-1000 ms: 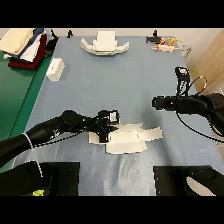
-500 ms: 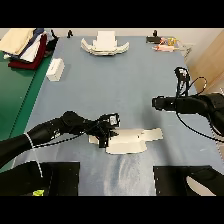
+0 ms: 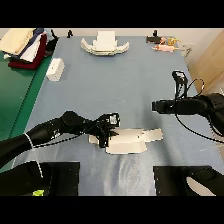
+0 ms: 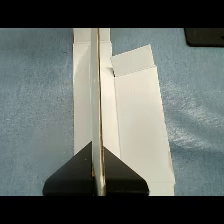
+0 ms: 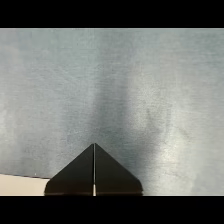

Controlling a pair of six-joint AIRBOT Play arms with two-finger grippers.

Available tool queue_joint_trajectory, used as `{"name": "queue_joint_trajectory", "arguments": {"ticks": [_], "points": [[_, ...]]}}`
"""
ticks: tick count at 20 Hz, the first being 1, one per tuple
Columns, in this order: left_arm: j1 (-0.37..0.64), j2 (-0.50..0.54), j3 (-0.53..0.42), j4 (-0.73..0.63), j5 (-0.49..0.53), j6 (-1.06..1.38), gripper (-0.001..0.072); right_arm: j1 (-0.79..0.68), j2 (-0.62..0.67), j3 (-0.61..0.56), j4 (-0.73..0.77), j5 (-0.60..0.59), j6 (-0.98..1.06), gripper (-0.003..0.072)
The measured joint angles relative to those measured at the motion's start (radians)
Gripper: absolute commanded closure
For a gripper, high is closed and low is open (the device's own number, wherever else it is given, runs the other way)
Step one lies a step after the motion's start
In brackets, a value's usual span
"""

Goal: Fold the box.

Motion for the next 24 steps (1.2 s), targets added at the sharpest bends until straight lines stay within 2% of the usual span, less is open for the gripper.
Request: {"name": "queue_joint_trajectory", "arguments": {"ticks": [10, 18, 24], "points": [[0.006, 0.0, 0.026, 0.004, -0.01, -0.031, 0.0697, 0.0, 0.0, 0.0, -0.005, -0.01, -0.04, 0.0681], [0.068, -0.023, 0.069, 0.005, -0.063, -0.049, 0.0697, 0.0, 0.0, 0.0, -0.005, -0.016, -0.054, 0.0681], [0.074, -0.068, 0.074, 0.0, -0.116, -0.048, 0.0697, 0.0, -0.001, 0.0, -0.006, -0.021, -0.056, 0.0681]]}}
